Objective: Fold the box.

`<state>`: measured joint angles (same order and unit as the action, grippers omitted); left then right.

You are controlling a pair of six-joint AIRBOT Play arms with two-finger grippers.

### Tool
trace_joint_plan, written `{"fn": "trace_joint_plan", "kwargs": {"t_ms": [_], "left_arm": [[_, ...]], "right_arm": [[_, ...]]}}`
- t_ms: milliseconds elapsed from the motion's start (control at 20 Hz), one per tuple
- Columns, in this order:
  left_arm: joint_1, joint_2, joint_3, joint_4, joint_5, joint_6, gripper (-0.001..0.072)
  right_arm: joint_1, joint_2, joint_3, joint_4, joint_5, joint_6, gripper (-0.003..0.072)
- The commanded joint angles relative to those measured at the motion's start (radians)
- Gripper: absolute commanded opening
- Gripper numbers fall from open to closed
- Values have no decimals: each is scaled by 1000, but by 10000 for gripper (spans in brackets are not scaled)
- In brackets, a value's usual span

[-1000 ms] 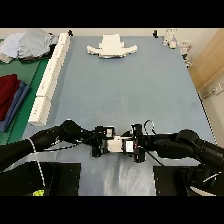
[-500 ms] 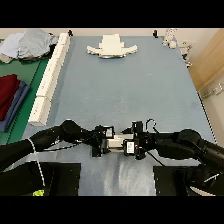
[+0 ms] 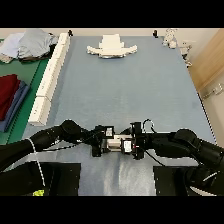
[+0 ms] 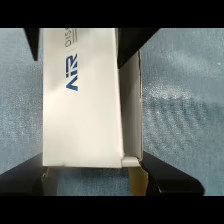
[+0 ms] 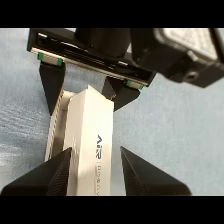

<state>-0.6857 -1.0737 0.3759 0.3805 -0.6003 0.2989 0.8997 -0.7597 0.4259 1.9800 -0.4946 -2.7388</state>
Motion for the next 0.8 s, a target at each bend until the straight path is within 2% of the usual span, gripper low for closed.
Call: {"fn": "trace_joint_plan", "kwargs": {"t_ms": [0,750], "left_arm": [[0,0,0,0,-2,0,407],[0,0,0,0,-2,0,407]], "right_arm": [[0,-6,1,26,-25,0,466],[0,-5,1,116,-45,0,467]]}}
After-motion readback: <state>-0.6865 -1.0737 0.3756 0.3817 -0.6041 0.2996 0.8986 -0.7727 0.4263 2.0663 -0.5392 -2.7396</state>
